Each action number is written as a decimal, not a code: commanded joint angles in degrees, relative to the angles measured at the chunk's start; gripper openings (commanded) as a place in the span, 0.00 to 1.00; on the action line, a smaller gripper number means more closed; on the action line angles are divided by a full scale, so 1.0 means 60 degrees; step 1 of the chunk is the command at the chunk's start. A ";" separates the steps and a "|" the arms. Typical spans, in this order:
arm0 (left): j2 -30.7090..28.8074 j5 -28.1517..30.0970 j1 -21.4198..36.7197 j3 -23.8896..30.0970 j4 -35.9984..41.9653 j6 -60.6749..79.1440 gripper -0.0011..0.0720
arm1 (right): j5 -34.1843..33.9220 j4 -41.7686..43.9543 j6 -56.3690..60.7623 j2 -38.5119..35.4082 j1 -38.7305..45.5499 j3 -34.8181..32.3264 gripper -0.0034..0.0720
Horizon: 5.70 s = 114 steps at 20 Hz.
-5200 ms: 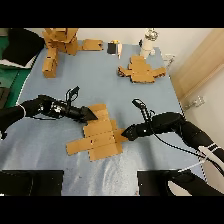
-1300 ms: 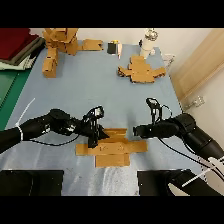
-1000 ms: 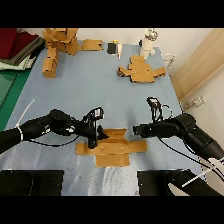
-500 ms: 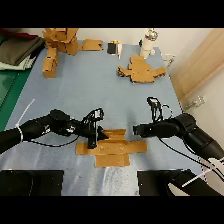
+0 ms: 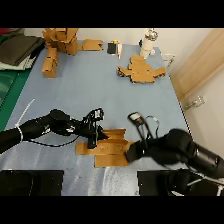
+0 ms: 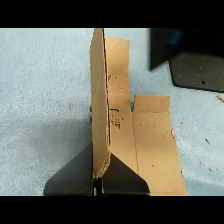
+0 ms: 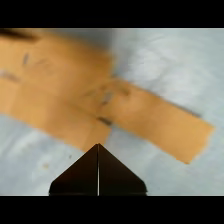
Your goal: Fold the box.
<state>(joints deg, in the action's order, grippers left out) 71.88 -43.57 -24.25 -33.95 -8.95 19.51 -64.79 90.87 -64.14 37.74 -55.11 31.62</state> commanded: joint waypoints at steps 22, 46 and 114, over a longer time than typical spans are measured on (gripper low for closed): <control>0.0004 -0.0007 0.0007 -0.0004 -0.0004 0.0000 0.03 | 0.1457 -0.5074 -0.0372 0.2630 -0.5151 -0.0951 0.74; 0.0004 -0.0007 0.0007 -0.0004 -0.0004 0.0004 0.03 | 0.2025 -0.5756 -0.1271 -0.1257 -0.4433 -0.2422 1.00; 0.0004 -0.0007 0.0000 -0.0004 -0.0004 0.0004 0.03 | 0.2659 0.5832 -1.7985 0.2725 0.4878 -0.1333 1.00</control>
<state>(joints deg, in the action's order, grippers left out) 71.88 -43.64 -24.25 -33.95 -8.97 19.53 -49.25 125.97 -172.03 54.04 -25.82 23.59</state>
